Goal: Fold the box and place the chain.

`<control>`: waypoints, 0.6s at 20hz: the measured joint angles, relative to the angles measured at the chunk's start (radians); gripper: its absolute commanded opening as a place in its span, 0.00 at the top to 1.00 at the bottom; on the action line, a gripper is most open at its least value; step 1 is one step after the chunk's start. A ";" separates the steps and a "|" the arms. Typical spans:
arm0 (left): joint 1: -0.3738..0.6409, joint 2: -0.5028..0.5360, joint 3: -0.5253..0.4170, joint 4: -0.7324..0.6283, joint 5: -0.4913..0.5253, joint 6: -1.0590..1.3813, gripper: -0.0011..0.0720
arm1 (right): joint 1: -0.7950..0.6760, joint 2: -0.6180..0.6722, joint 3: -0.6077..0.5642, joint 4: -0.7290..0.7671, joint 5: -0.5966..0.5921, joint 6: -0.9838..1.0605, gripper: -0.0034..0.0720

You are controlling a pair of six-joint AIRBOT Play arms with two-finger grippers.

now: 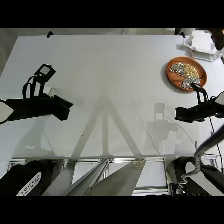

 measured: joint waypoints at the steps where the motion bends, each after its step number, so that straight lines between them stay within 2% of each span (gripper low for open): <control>1: -0.024 -0.004 0.000 -0.007 -0.010 -0.019 0.98 | 0.000 0.000 0.000 0.000 0.000 0.000 0.95; 6: -0.135 -0.060 0.000 -0.026 -0.039 -0.121 0.98 | 0.000 0.000 0.000 0.000 0.000 0.000 0.95; 12: -0.240 -0.158 0.000 -0.033 -0.009 -0.208 0.98 | 0.000 0.000 0.000 -0.001 0.000 0.000 0.95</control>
